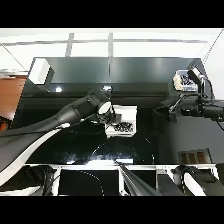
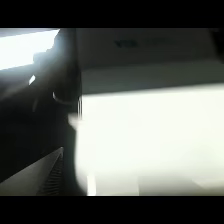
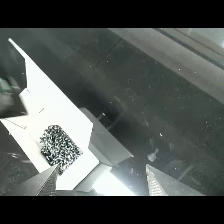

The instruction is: Fold the box and place the chain.

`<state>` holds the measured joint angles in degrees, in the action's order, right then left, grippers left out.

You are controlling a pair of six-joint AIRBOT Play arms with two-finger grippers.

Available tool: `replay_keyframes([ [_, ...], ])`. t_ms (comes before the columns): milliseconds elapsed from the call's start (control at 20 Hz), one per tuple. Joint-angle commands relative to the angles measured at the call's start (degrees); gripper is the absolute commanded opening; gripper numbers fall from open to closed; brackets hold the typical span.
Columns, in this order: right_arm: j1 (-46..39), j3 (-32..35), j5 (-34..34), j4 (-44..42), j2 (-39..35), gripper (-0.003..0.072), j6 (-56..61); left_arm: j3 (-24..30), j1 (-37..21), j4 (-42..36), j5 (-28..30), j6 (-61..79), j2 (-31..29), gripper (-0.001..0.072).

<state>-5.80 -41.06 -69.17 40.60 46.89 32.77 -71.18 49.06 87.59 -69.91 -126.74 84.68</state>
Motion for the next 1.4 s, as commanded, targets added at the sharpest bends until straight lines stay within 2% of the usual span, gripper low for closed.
replay_keyframes([
  [0, -0.04, -0.07, 0.11, 0.07, 0.04, 0.0625, 0.02, -0.46, -0.17, 2.67, -6.6, 13.6, -7.28, 0.0516],
  [100, -0.04, -0.07, 0.2, 0.09, 0.04, 0.0625, 0.02, 1.79, -0.85, 5.44, -6.54, 16.63, -13.79, 0.0516],
  [150, -0.04, -0.04, 0.2, 0.11, 0.04, 0.0625, 0.04, 4.24, -2.12, 5.35, -4.48, 19.23, -17.53, 0.0516],
  [250, -0.07, -0.07, 0.17, 0.2, 0.04, 0.0625, 0.04, 11.28, -6.64, 1.86, 1.38, 23.1, -25.09, 0.0513],
  [300, -0.07, -0.07, 0.17, 0.22, 0.04, 0.0625, 0.07, 16.31, -10.36, -3.04, 6.25, 24.46, -29.2, 0.051],
  [400, -0.07, -0.04, 0.2, 0.22, 0.04, 0.0625, 0.81, 27.43, -19.41, -20.92, 17.42, 34.62, -36.13, 0.0509],
  [450, -0.04, -0.04, 0.2, 0.22, 0.04, 0.0625, 1.64, 33.73, -24.52, -33.88, 22.01, 45.38, -39.06, 0.0509],
  [500, -0.04, -0.04, 0.2, 0.22, 0.04, 0.0625, 2.54, 39.08, -28.81, -45.66, 23.87, 58.01, -40.92, 0.0509],
  [550, -0.04, -0.04, 0.17, 0.26, 0.04, 0.0625, 3.13, 43.8, -32.87, -56.96, 22.62, 72.57, -41.51, 0.0513],
  [600, -0.04, -0.07, 0.17, 0.26, 0.04, 0.0625, 3.37, 47.36, -35.87, -64.5, 20.46, 85.15, -41.09, 0.0561],
  [650, -0.04, -0.04, 0.17, 0.31, 0.04, 0.0625, 3.54, 49.57, -37.09, -67.49, 19.96, 95.06, -40.41, 0.0716],
  [800, -0.04, -0.04, 0.17, 0.61, 0.04, 0.0625, 3.72, 50.31, -36.96, -65.66, 20.76, 121.09, -37.4, 0.0714],
  [900, -0.04, -0.04, 0.15, 0.63, 0.04, 0.0625, 5.14, 48.26, -36.54, -61.86, 21.7, 128.41, -33.66, 0.0714],
  [1100, -0.04, -0.04, -1.18, 2.19, 0.04, 0.0625, 5.84, 41.79, -32.7, -50.95, 18.91, 138.16, -23.58, 0.0711],
  [1250, -0.04, -0.04, -1.57, 3.39, 0.04, 0.0625, 6.05, 39.63, -29.4, -57.99, 19.91, 143.69, -16.87, 0.071],
  [1350, -0.04, -0.04, -1.49, 3.43, 0.04, 0.0625, 6.03, 38.77, -28.2, -58.23, 19.93, 144.23, -13.73, 0.071],
])
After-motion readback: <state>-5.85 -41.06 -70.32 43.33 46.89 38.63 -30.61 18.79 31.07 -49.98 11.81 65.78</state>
